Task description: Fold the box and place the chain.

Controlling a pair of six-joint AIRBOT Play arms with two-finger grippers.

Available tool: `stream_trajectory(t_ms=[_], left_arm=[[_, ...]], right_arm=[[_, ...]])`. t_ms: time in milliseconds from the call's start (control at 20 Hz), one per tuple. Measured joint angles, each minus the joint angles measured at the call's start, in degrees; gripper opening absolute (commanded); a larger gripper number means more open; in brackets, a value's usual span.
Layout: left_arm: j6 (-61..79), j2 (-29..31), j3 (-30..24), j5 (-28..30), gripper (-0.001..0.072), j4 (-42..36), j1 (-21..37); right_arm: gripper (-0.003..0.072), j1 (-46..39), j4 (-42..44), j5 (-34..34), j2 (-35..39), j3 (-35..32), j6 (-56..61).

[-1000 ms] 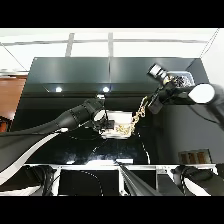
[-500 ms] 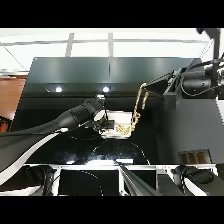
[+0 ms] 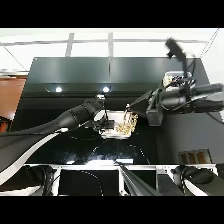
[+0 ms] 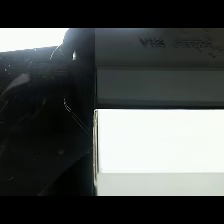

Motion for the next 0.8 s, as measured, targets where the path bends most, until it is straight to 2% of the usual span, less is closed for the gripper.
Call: stream_trajectory(t_ms=[300, 350, 400, 450, 600, 800], left_arm=[[0.00, 0.00, 0.00, 0.00, 0.0031, 0.00, 0.00], [0.00, 0.00, 0.00, 0.00, 0.0032, 0.00, 0.00], [0.00, 0.00, 0.00, 0.00, 0.0032, 0.00, 0.00], [0.00, 0.00, 0.00, 0.00, 0.0032, 0.00, 0.00], [0.00, 0.00, 0.00, 0.00, 0.0031, 0.02, 0.00], [0.00, 0.00, 0.00, 0.00, 0.0031, 0.02, 0.00]], right_arm=[[0.0016, 3.30, 0.28, -9.09, -5.20, -11.19, 0.11], [0.0075, 3.67, 0.33, -10.34, -6.47, -11.96, 0.11], [0.0389, 3.87, 0.20, -11.30, -7.50, -12.52, 0.11], [0.0525, 3.78, 0.09, -12.20, -8.28, -12.92, 0.09], [0.0523, 1.62, -1.29, -11.58, -9.25, -13.11, 0.02], [0.0521, -4.37, -9.03, -5.29, -9.01, -12.90, -1.99]])
